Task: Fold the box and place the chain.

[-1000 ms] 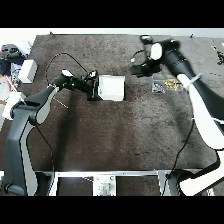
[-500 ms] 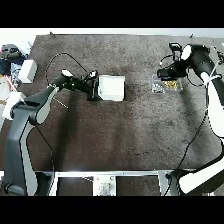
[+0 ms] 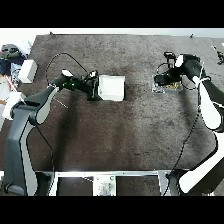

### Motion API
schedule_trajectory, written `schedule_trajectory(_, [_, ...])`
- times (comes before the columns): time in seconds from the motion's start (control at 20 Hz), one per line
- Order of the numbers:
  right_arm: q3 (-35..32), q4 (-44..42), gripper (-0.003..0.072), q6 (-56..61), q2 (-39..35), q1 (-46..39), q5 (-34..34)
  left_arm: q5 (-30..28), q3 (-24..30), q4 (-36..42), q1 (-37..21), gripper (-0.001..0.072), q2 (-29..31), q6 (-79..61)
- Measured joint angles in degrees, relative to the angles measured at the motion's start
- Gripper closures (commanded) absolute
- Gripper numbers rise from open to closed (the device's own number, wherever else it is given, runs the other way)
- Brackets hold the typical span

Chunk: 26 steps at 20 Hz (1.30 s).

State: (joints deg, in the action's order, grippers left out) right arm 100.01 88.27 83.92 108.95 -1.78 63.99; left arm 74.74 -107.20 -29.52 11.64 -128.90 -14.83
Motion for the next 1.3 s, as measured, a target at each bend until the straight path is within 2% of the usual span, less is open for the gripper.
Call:
schedule_trajectory(0.15, [0.0, 0.0, 0.0493, -0.2, 0.5, 0.0, -0.8, 0.0, 0.0, 0.0, 0.0, 0.0223, 0.0, 0.0])
schedule_trajectory(0.2, [0.0, 0.0, 0.0600, -0.3, 0.7, 0.0, -1.0, 0.0, 0.0, 0.0, 0.0, 0.0223, 0.0, 0.0])
schedule_trajectory(0.4, [0.0, -0.1, 0.0608, -0.4, 1.3, 0.0, -1.4, 0.0, 0.0, 0.0, 0.0, 0.0223, 0.0, 0.0])
schedule_trajectory(0.45, [0.0, -0.1, 0.0678, -0.4, 1.3, 0.0, -1.4, 0.0, 0.0, 0.0, 0.0, 0.0223, 0.0, 0.0])
schedule_trajectory(0.65, [0.0, -0.2, 0.0678, -0.4, -0.6, 0.1, -1.2, 0.0, 0.0, 0.0, 0.0, 0.0223, 0.0, 0.0])
schedule_trajectory(0.9, [0.0, -0.2, 0.0678, -1.2, -8.7, 0.3, 3.0, 0.0, 0.0, 0.0, 0.0, 0.0223, 0.0, 0.0])
schedule_trajectory(1.1, [0.0, -0.2, 0.0678, -2.7, -18.0, 0.8, 5.2, 0.0, 0.0, 0.0, 0.0, 0.0223, 0.0, 0.0])
schedule_trajectory(1.3, [0.3, 0.0, 0.0678, -5.1, -28.8, 2.9, -0.8, 0.0, 0.0, 0.0, 0.0, 0.0223, 0.0, 0.0])
